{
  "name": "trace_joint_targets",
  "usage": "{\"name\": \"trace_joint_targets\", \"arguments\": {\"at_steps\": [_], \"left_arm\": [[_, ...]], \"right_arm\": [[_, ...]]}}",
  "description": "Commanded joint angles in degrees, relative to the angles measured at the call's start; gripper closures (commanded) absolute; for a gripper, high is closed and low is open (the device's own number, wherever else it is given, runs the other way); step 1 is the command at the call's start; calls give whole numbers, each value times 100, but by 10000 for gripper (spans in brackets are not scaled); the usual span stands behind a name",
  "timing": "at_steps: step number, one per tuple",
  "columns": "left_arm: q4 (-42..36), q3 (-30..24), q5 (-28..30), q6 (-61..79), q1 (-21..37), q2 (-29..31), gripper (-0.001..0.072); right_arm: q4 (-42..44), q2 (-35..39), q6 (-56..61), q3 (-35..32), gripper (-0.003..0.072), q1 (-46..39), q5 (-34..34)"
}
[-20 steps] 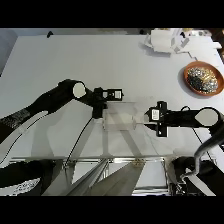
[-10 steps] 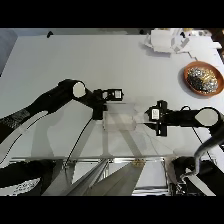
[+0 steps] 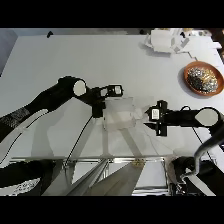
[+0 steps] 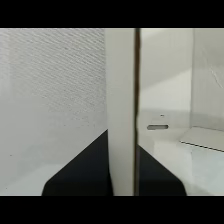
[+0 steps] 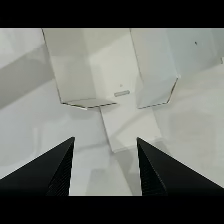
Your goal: Fold the box and place the chain.
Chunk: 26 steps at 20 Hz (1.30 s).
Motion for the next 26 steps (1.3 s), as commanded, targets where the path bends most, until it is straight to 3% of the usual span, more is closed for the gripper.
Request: {"name": "trace_joint_targets", "arguments": {"at_steps": [1, 5, 10, 18, 26], "left_arm": [[2, 46, 0, -122, 2, 4, 704], [-79, 46, 7, 479, 2, 0, 705], [-1285, 46, -201, 1849, 109, -46, 706], [-1178, 46, -234, 1851, 92, -492, 705], [-820, 46, -332, 1788, 81, -164, 704]], "right_arm": [[2, -4, 50, -2, 284, 7, 2], [4, -4, 81, -2, 284, 4, 0], [4, -4, 372, -2, 284, 7, 0], [2, -4, 367, -2, 284, 7, 0], [0, -4, 365, -2, 284, 7, 0]]}}
